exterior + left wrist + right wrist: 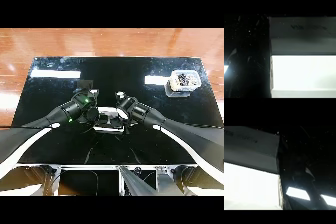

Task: Fold the box and place the chain.

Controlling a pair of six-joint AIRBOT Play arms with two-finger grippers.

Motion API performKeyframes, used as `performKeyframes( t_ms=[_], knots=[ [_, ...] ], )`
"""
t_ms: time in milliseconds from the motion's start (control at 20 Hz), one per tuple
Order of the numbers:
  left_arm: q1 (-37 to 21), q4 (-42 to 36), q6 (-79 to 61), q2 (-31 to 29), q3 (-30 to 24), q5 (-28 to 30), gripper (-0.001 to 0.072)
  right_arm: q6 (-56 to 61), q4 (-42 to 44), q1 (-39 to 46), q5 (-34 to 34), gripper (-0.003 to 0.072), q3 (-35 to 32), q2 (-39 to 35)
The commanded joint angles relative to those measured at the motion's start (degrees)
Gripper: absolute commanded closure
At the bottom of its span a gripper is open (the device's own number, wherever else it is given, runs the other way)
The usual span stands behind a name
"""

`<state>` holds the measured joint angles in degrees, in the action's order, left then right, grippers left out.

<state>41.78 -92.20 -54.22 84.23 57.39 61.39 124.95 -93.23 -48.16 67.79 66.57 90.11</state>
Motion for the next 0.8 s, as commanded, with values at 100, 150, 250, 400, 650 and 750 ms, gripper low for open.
performKeyframes(
  t_ms=[100, 150, 250, 400, 650, 750],
  knots=[
    [0.0, 0.0, 0.0, 0.0, 0.0, 0.1, 0.0687, 0.0, 0.1, 0.0, 0.2, 0.0381, 0.0, 0.1],
    [0.0, 0.0, 0.0, 0.0, 0.0, 0.1, 0.0687, 0.0, 0.2, 0.0, 0.2, 0.044, 0.0, 0.1],
    [0.0, 0.0, 0.0, 0.0, 0.0, 0.1, 0.0687, -0.7, 0.2, 0.0, -0.1, 0.066, 0.0, 0.1],
    [0.0, 0.0, 0.0, 0.0, 0.0, 0.1, 0.0687, -0.8, 0.2, 0.0, -0.1, 0.0659, 0.0, 0.1],
    [0.0, 0.0, 0.0, 0.0, 0.0, 0.1, 0.0687, -0.9, 0.2, 0.0, -0.1, 0.0637, 0.2, 0.0],
    [0.0, 0.0, 0.0, 0.0, 0.0, 0.1, 0.0687, -0.7, 0.1, 0.0, 0.5, 0.0409, 0.7, -0.1]
  ],
)
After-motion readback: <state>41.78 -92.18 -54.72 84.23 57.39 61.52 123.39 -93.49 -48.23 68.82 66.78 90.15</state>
